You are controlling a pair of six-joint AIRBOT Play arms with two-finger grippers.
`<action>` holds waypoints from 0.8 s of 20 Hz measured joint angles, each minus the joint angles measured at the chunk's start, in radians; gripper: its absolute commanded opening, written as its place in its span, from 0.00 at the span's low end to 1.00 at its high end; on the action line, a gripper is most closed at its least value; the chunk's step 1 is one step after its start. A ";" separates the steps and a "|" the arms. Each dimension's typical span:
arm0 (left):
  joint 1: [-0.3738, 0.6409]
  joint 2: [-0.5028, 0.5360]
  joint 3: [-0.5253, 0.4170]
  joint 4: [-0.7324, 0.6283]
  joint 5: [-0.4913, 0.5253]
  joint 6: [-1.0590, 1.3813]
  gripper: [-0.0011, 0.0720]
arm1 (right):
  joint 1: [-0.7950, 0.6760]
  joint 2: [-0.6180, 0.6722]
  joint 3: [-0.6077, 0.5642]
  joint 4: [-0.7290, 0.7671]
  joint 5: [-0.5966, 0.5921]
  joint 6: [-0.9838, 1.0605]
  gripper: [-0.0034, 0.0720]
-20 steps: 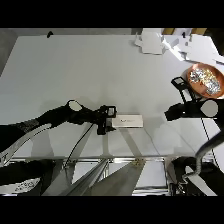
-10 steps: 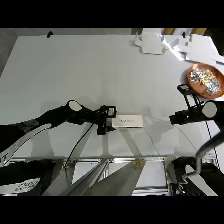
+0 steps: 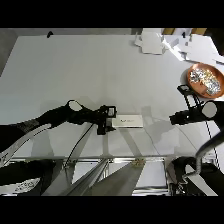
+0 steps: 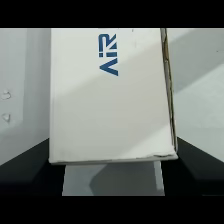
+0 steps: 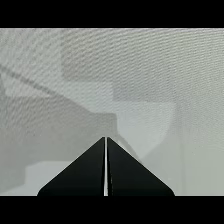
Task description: Fold the box and place the chain.
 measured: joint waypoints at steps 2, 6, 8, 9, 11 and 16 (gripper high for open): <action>0.016 0.042 -0.001 0.014 0.002 -0.050 0.72 | 0.000 0.000 0.000 0.000 0.000 0.001 0.06; 0.103 0.219 0.000 0.085 0.005 -0.277 0.61 | 0.000 0.000 0.000 0.000 0.000 0.001 0.06; 0.179 0.329 0.000 0.164 0.016 -0.420 0.53 | 0.000 0.000 0.000 0.000 0.000 0.001 0.06; 0.223 0.380 0.000 0.210 0.030 -0.490 0.53 | 0.000 0.000 0.000 0.000 0.000 0.001 0.06; 0.332 0.474 0.000 0.338 0.046 -0.645 0.53 | 0.000 0.000 0.000 0.000 0.000 0.000 0.06; 0.646 0.582 0.000 0.693 0.055 -1.122 0.53 | 0.000 0.000 0.000 0.000 0.000 0.000 0.06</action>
